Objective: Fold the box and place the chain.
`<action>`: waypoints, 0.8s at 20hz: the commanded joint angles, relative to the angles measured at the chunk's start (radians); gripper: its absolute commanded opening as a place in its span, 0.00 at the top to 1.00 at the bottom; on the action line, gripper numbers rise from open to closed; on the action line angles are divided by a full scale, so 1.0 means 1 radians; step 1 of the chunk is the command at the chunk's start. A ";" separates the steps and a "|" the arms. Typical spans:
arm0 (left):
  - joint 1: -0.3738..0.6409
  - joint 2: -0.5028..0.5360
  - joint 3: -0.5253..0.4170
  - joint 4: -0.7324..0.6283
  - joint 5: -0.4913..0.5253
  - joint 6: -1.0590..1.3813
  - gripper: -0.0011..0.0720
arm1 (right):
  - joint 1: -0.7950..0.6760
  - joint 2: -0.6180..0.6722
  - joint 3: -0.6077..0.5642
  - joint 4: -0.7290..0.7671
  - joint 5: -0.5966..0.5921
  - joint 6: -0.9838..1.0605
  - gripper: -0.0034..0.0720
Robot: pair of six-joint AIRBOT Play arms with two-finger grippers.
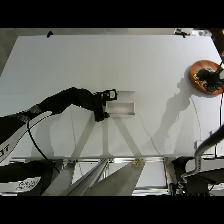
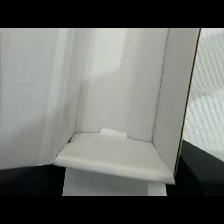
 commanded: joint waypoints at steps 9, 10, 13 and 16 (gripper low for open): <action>0.000 0.000 0.001 0.000 0.000 0.000 0.77 | -0.001 -0.057 0.003 0.060 -0.105 -0.001 0.93; 0.000 0.000 0.001 0.000 0.000 0.000 0.77 | -0.001 -0.056 0.004 0.060 -0.103 -0.001 0.94; 0.000 0.000 0.001 0.000 0.000 0.000 0.77 | -0.001 -0.036 0.006 0.056 -0.062 -0.005 0.94; 0.000 0.000 0.001 0.000 0.000 0.000 0.77 | -0.001 0.054 0.006 0.056 0.015 -0.089 0.94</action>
